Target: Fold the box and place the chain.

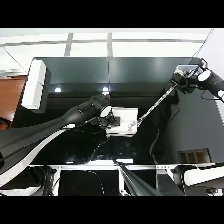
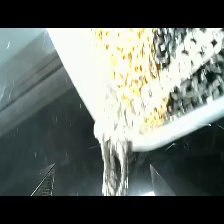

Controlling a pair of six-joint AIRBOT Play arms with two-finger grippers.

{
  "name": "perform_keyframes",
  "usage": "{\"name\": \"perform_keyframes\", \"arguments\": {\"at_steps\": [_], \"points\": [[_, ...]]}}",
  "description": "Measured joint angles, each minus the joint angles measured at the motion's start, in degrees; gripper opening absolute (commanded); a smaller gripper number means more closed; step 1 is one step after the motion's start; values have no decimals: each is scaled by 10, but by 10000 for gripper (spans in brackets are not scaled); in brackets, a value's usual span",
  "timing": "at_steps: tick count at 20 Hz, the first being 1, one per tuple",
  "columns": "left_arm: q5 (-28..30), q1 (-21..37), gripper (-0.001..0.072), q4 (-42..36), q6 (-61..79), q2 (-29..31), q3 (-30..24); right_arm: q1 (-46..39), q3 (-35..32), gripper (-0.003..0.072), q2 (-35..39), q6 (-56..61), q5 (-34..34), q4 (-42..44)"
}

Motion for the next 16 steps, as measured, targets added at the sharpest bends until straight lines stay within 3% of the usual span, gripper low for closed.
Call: {"name": "perform_keyframes", "arguments": {"at_steps": [1,3,4,10,16], "points": [[0,0,29,0,0,0,0,0,8,571,-8,1,-5,2],[0,0,29,0,0,0,0,0,16,164,-19,2,-7,3],[0,0,29,0,0,0,0,-1,19,24,-23,3,1,3],[0,0,29,0,0,0,0,-4,29,22,7,-42,76,4],[0,0,29,0,0,0,0,-10,31,22,156,-150,274,7]]}}
